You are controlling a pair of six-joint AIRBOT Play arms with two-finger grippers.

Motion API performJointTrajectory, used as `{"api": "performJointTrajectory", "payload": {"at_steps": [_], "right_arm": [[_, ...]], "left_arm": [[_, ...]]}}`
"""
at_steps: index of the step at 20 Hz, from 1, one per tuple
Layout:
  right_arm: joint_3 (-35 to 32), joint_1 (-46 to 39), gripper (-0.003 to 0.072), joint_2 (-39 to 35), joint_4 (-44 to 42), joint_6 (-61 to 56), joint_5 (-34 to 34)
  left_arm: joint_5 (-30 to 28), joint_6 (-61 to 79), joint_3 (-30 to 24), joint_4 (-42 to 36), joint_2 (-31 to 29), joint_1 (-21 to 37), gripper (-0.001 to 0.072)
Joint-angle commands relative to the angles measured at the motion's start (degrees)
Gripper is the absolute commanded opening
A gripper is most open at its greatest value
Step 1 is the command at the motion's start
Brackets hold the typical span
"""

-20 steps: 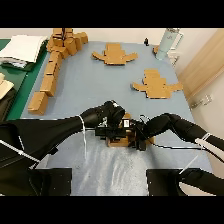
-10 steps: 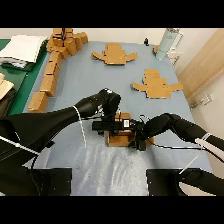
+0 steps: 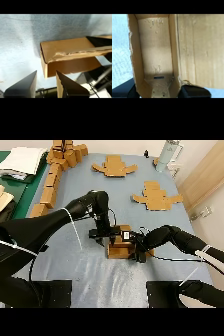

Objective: Fold the box.

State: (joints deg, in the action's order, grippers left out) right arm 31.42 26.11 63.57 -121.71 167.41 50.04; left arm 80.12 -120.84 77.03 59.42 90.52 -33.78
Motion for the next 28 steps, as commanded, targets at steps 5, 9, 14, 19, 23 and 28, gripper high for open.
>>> {"api": "performJointTrajectory", "payload": {"at_steps": [5, 9, 14, 19, 23, 28], "right_arm": [[0.00, -0.02, 0.0584, 0.02, 0.00, 0.00, 0.00], [0.00, -0.02, 0.0584, 0.02, 0.00, 0.00, 0.00], [0.00, -0.02, 0.0584, 0.02, 0.00, 0.00, 0.00], [0.00, -0.02, 0.0584, 0.02, 0.00, 0.00, 0.00], [0.00, -0.02, 0.0584, 0.02, 0.00, 0.00, 0.00], [0.00, -0.02, 0.0584, 0.02, 0.00, 0.00, -0.02]], "left_arm": [[1.86, 9.16, 0.04, -5.05, -0.04, 8.11, 0.0373], [2.45, 32.09, 0.15, -5.38, -0.04, 11.63, 0.0015], [3.41, 58.34, -2.23, -4.52, -1.90, 10.32, 0.0013], [-14.93, 69.96, -18.56, -1.53, -13.79, 4.55, 0.0012], [-29.59, 83.10, -32.26, -1.20, -24.09, 1.20, 0.0013], [-44.11, 107.49, -43.39, -10.99, -29.07, 5.25, 0.0160]]}}
